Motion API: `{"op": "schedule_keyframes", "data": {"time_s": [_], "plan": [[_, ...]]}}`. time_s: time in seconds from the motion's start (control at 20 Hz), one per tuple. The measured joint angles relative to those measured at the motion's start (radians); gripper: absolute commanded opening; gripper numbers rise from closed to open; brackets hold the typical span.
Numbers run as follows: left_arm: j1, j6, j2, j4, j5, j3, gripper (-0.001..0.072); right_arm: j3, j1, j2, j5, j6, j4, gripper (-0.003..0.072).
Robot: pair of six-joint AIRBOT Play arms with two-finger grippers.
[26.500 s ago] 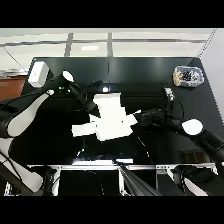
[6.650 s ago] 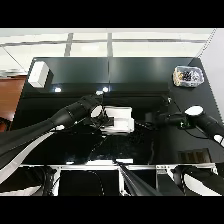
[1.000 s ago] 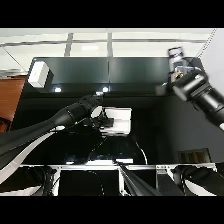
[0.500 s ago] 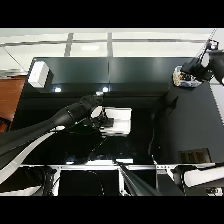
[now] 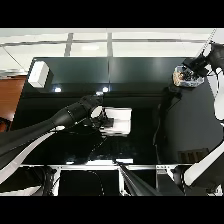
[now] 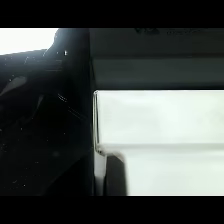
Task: Fold the box and place the chain.
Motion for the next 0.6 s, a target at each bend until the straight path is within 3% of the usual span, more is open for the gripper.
{"op": "schedule_keyframes", "data": {"time_s": [0.1,0.15,0.2,0.25,0.35,0.5,0.6], "plan": [[0.0,0.0,0.0,0.0,0.0,0.0,0.0025,0.014,-0.004,-0.022,-0.002,0.028,0.002,0.0538],[0.0,0.0,0.0,0.0,0.0,0.0,0.0025,0.017,-0.006,-0.032,-0.003,0.045,0.003,0.0437],[0.0,0.0,0.0,0.0,0.0,0.0,0.0025,0.021,-0.008,-0.039,-0.002,0.058,0.001,0.0398],[0.0,0.0,0.0,0.0,0.0,0.0,0.0025,0.023,-0.011,-0.045,-0.002,0.069,0.0,0.0261],[0.0,0.0,0.0,0.0,0.001,0.0,0.0025,0.026,-0.014,-0.053,0.01,0.08,0.0,0.0078],[0.0,0.0,0.0,0.0,0.001,0.0,0.0025,0.047,-0.017,-0.06,0.048,0.039,0.019,0.0012],[0.0,0.0,0.0,0.0,0.001,0.0,0.0024,0.068,-0.018,-0.047,0.1,-0.021,0.047,0.0012]]}}
